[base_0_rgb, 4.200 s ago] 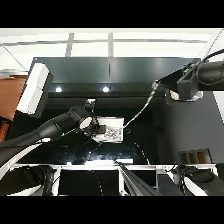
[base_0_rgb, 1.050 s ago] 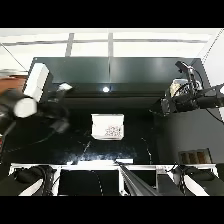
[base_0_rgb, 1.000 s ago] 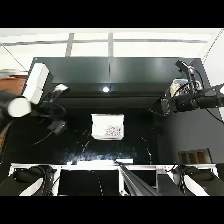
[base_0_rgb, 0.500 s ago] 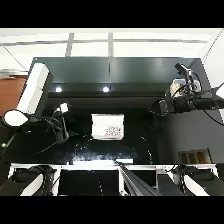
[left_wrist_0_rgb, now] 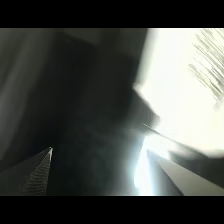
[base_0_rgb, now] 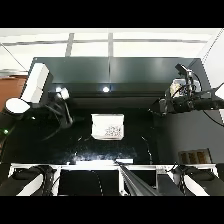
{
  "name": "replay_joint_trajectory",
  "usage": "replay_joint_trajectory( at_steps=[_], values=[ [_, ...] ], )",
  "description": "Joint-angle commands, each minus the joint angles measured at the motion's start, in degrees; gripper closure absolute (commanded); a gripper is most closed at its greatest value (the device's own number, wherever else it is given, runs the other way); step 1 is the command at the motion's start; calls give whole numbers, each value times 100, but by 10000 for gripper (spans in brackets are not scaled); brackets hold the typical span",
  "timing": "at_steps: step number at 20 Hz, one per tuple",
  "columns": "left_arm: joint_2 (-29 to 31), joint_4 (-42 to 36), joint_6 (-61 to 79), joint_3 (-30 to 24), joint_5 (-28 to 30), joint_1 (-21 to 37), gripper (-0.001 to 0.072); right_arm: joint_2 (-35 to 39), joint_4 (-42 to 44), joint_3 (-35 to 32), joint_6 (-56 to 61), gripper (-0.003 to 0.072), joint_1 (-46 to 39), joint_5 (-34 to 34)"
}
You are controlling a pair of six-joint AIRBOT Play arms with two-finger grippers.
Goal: Fold the box and place the chain.
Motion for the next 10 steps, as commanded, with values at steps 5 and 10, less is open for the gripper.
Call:
replay_joint_trajectory(
  at_steps=[5,10],
  values=[
    [-251,-640,-142,175,-1036,826,21,-2,-4,-4,26,-11,-2,-59],
    [-592,-424,-177,166,-772,282,19,-2,0,-4,26,-11,-2,-83]
  ],
)
